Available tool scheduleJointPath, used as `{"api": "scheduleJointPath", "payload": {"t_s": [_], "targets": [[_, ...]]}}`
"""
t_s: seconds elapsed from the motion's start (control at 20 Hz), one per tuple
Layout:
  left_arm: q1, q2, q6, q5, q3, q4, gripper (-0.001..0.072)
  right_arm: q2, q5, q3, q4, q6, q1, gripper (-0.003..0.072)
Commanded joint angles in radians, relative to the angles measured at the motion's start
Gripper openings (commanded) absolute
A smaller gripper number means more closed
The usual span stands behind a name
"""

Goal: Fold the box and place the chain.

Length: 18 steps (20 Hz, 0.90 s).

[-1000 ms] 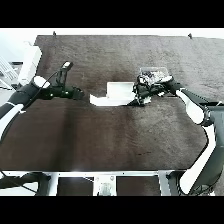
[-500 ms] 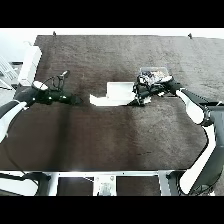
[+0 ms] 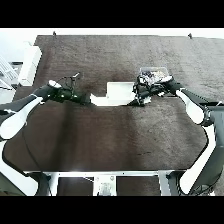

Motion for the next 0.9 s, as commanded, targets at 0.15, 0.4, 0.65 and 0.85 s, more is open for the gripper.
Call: {"api": "scheduleJointPath", "payload": {"t_s": [0.15,0.4,0.65,0.85], "targets": [[-0.070,-0.043,-0.012,-0.027,0.080,-0.027,0.0022,0.000,0.000,0.000,0.000,0.000,-0.001,0.0587],[-0.070,-0.042,-0.013,-0.099,0.159,-0.029,0.0190,0.000,0.000,0.000,0.000,0.000,-0.001,0.0587],[-0.070,-0.038,-0.015,-0.129,0.180,-0.036,0.0191,0.000,0.000,0.000,0.000,0.000,-0.001,0.0587],[-0.071,-0.038,-0.003,-0.138,0.180,-0.048,0.0368,0.000,0.000,0.000,0.000,0.000,-0.001,0.0587]]}}
